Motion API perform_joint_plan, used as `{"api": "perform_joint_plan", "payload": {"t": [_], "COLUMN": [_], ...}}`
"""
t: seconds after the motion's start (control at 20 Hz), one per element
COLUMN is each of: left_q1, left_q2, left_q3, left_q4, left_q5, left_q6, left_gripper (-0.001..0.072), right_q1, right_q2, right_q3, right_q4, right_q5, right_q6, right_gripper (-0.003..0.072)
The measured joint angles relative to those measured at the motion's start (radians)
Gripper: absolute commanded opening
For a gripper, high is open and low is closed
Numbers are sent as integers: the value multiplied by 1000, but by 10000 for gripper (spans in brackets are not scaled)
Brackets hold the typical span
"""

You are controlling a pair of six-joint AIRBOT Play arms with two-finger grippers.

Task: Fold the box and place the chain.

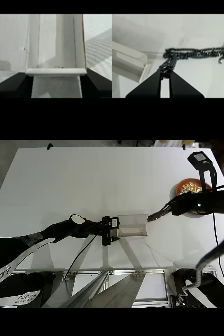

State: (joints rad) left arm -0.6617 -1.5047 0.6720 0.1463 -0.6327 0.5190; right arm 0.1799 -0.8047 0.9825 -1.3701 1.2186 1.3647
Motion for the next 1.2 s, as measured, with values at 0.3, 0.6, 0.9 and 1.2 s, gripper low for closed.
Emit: {"api": "perform_joint_plan", "payload": {"t": [0.3,0.6,0.9,1.2], "left_q1": [0,0,0,0], "left_q2": [0,0,0,0], "left_q3": [0,0,0,0], "left_q4": [0,0,0,0], "left_q5": [0,0,0,0], "left_q6": [0,0,0,0], "left_gripper": [311,311,311,311], "right_q1": [37,224,318,394], "right_q2": [3,-29,-169,-264], "right_q3": [-67,-183,-206,-209], "right_q4": [122,167,179,182], "right_q5": [53,-145,-261,-324], "right_q6": [-51,-64,-65,-65], "right_gripper": [16,16,16,19]}}
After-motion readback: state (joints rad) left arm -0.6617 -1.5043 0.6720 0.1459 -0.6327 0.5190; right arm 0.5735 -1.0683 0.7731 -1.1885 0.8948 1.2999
